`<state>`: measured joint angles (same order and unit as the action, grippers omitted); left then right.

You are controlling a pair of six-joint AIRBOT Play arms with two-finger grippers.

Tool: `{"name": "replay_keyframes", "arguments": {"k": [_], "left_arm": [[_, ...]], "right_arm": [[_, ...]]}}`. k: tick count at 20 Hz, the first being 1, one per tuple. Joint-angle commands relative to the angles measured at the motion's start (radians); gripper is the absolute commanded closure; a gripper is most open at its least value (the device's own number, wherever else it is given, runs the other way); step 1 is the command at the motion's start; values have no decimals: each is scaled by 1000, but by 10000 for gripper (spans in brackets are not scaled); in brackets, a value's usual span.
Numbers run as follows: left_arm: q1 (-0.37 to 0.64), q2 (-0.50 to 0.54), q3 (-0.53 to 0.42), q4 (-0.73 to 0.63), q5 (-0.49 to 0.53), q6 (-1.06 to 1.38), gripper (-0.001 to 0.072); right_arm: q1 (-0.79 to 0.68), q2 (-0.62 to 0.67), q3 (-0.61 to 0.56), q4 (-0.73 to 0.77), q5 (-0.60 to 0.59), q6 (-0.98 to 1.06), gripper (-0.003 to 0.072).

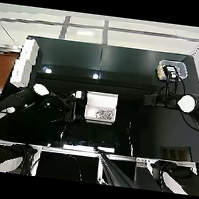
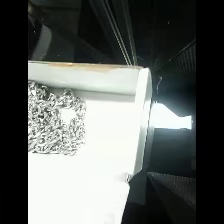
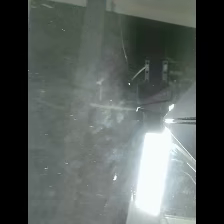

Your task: Fold the box and place the chain.

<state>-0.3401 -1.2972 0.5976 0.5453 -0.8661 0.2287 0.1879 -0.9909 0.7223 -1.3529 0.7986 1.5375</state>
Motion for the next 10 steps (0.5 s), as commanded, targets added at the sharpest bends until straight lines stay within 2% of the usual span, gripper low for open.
{"name": "replay_keyframes", "arguments": {"k": [1,10], "left_arm": [[-10,-25,26,-8,1,27,-6],[-60,-39,43,8,25,44,-4]], "right_arm": [[1,-1,-27,18,-16,0,672],[1,-1,-27,64,-38,0,671]]}}
